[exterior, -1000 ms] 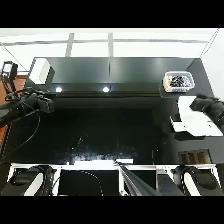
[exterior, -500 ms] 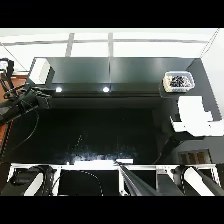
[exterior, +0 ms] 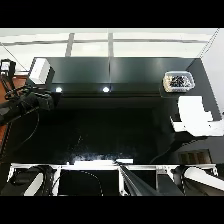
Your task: Fold the box and place the chain.
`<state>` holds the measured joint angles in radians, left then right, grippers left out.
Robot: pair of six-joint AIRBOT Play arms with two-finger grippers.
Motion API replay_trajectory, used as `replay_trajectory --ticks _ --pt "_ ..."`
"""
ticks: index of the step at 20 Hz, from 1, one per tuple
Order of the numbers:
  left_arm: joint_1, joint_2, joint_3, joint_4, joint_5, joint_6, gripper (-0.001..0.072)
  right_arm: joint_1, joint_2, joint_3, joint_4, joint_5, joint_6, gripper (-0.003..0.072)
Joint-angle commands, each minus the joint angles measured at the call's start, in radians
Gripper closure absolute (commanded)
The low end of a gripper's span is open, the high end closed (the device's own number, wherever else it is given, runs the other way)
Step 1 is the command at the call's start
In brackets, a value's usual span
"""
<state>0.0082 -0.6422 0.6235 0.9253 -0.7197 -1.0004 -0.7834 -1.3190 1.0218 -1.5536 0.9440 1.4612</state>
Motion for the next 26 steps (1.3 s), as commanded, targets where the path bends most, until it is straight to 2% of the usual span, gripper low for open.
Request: replay_trajectory --ticks 1,3,4,7,8,9,10,14,15,16,17,21,24,25,26 --pt "0.0 -0.002 -0.006 0.002 -0.018 -0.001 0.0005 -0.038 -0.092 0.114 -0.044 0.144 -0.056 0.0019" --pt "0.0 -0.01 -0.01 0.001 -0.022 -0.001 0.0005 -0.06 -0.126 0.173 -0.029 0.171 -0.125 0.002" --pt "-0.001 -0.016 -0.01 0.0 -0.022 -0.001 0.0005 -0.072 -0.146 0.198 0.004 0.197 -0.194 0.0054" --pt "-0.001 -0.032 -0.01 0.0 -0.023 -0.001 0.0005 -0.09 -0.217 0.242 0.117 0.348 -0.49 0.007" --pt "-0.001 -0.035 -0.01 0.0 -0.023 -0.001 0.0005 -0.09 -0.233 0.242 0.13 0.358 -0.52 0.0071" --pt "-0.001 -0.035 -0.01 0.001 -0.024 0.0 0.0006 -0.09 -0.249 0.243 0.16 0.358 -0.547 0.0165" --pt "-0.001 -0.035 -0.01 0.0 -0.026 0.0 0.0006 -0.089 -0.261 0.245 0.188 0.358 -0.577 0.0195" --pt "-0.001 -0.035 -0.01 0.0 -0.026 -0.001 0.0006 -0.087 -0.304 0.261 0.157 0.382 -0.606 0.0202" --pt "-0.001 -0.035 -0.01 0.0 -0.026 -0.001 0.0006 -0.089 -0.304 0.261 0.159 0.377 -0.606 0.0369" --pt "-0.001 -0.035 -0.01 0.0 -0.026 -0.001 0.0006 -0.088 -0.304 0.263 0.169 0.377 -0.606 0.0576" --pt "-0.001 -0.035 -0.01 0.0 -0.027 -0.001 0.0006 -0.087 -0.303 0.264 0.181 0.378 -0.606 0.0622" --pt "0.0 -0.035 -0.01 0.001 -0.053 -0.001 0.0006 -0.087 -0.298 0.264 0.229 0.441 -0.606 0.0625" --pt "0.0 -0.035 -0.01 0.001 -0.059 0.0 0.0006 -0.087 -0.294 0.263 0.345 0.51 -0.606 0.0636" --pt "0.0 -0.035 -0.01 0.001 -0.059 0.0 0.0006 -0.087 -0.294 0.261 0.394 0.542 -0.606 0.0678" --pt "0.0 -0.035 -0.01 0.001 -0.059 0.0 0.0006 -0.087 -0.293 0.256 0.453 0.576 -0.605 0.0678"
